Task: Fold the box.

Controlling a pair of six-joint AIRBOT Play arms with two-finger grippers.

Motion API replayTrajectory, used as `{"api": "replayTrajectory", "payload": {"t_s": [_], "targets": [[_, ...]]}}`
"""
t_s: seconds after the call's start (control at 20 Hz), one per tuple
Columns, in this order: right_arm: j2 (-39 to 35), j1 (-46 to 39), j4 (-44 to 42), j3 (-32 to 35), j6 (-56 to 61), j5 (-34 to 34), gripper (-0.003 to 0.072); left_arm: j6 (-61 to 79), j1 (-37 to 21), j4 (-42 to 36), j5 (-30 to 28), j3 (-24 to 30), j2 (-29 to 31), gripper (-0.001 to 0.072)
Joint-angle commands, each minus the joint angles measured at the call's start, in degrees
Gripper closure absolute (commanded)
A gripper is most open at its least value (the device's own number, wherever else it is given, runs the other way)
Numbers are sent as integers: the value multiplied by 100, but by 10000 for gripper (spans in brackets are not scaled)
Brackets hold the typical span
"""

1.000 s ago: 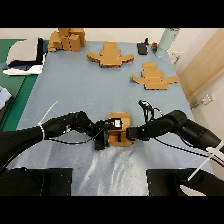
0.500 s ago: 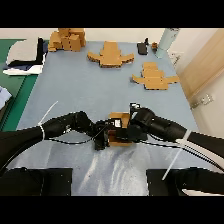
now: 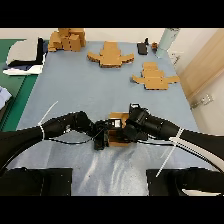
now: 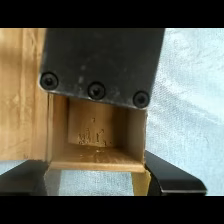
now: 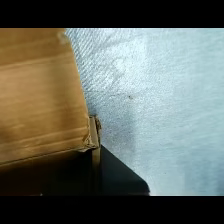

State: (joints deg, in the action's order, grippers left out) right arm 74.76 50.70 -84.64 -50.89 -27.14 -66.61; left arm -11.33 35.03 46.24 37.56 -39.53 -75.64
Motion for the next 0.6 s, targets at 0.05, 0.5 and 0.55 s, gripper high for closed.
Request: {"api": "replayTrajectory", "payload": {"t_s": [0.05, 0.5, 0.55], "targets": [[9, 7, -26, -11, -149, 7, 332, -9, -2, -15, -2, -4, -2, 282], [-527, -2, 92, -11, -186, -525, 330, -9, 0, -15, -2, -4, -2, 282], [-586, -2, 127, -11, -184, -557, 330, -9, -2, -15, -2, -4, -4, 282]]}}
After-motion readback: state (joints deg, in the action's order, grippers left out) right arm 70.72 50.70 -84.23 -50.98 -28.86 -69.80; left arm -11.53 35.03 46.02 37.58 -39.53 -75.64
